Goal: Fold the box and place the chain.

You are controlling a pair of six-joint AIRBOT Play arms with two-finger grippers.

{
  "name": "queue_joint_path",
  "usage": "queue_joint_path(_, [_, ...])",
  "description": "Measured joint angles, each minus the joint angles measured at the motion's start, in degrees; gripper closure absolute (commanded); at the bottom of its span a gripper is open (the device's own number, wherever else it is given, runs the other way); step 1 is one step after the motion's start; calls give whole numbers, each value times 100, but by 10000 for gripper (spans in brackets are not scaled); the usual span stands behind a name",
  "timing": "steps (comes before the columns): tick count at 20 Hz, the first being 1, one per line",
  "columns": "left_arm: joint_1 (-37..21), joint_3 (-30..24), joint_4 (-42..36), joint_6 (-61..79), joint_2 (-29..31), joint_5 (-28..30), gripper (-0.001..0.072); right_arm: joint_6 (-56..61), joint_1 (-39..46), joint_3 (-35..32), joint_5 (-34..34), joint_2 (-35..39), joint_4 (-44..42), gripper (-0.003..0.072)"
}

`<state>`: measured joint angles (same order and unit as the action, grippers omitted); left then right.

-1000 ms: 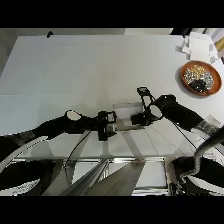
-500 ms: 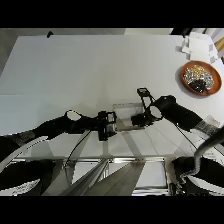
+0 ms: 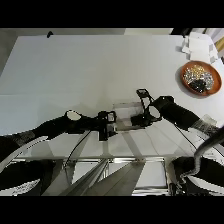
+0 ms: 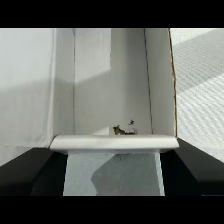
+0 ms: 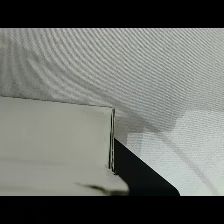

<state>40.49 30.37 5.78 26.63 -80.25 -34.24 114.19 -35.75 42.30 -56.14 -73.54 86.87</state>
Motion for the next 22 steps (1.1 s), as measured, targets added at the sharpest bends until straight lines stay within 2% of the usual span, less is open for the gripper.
queue_joint_path(1, [0,0,2,2,0,2,559,-2,0,0,-2,-2,2,640])
queue_joint_path(2, [0,0,7,11,0,7,559,-22,0,0,-7,-4,4,552])
queue_joint_path(3, [0,0,24,20,0,15,559,-44,-2,-9,-2,-11,15,507])
queue_joint_path(11, [0,0,31,20,0,13,559,-22,0,-11,-22,-13,-4,531])
queue_joint_path(12, [0,0,31,20,0,13,559,-22,0,-11,-24,-13,-7,558])
queue_joint_path(13, [-2,0,28,17,0,13,559,-20,0,-11,-20,-15,-22,669])
queue_joint_path(16, [0,0,-2,0,0,-2,559,15,-44,-9,-26,-22,-46,666])
queue_joint_path(17, [0,0,0,0,0,0,559,4,-66,-7,-26,-22,-35,588])
queue_joint_path(18, [0,2,24,22,0,9,559,-44,-83,-9,-26,-22,-11,418])
queue_joint_path(19, [-2,-2,52,31,0,7,559,-50,-98,-11,-57,-22,-2,296])
queue_joint_path(22, [-2,-2,44,28,0,11,559,-63,-118,-11,-83,76,2,280])
